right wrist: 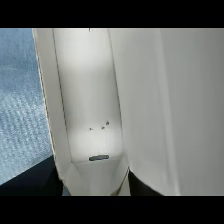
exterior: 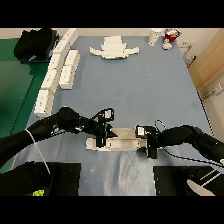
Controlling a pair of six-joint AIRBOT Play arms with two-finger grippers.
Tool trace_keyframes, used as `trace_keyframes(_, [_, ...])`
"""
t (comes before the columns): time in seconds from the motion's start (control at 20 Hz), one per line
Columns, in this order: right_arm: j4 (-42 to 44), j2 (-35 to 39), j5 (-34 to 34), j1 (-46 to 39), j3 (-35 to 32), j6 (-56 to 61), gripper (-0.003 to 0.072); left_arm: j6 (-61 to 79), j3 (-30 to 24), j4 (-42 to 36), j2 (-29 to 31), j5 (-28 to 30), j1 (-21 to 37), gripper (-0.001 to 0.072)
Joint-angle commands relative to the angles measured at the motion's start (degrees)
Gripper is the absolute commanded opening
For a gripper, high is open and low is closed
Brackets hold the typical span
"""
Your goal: Fold the box.
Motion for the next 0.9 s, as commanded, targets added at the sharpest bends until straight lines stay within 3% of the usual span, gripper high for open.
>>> trace_keyframes(0.0, [0.02,0.02,0.0,0.02,0.04,0.0,0.047,-0.63,-0.02,0.02,0.0,0.0,0.02,0.0015])
trace_keyframes(0.35, [0.0,0.02,0.0,0.02,0.04,0.0,0.047,-1.03,0.0,0.02,0.09,-1.25,0.02,0.0018])
trace_keyframes(0.45, [0.02,0.02,0.0,0.02,0.04,0.0,0.047,-1.64,0.0,0.0,0.17,-1.49,0.04,0.0401])
trace_keyframes(0.55, [0.02,0.02,0.0,0.02,0.04,0.0,0.047,-5.46,0.02,0.09,0.17,-1.49,0.07,0.0417])
trace_keyframes(0.6, [0.02,0.02,0.0,0.02,0.04,0.0,0.047,-8.04,0.04,0.11,0.2,-1.51,0.11,0.0517])
trace_keyframes(0.65, [0.02,0.02,0.0,0.02,0.04,0.0,0.047,-11.69,0.02,0.35,0.5,-1.46,0.15,0.0703])
trace_keyframes(0.85, [0.0,0.02,0.0,0.02,0.04,0.0,0.047,-31.76,0.04,13.4,5.95,-3.39,3.13,0.0703])
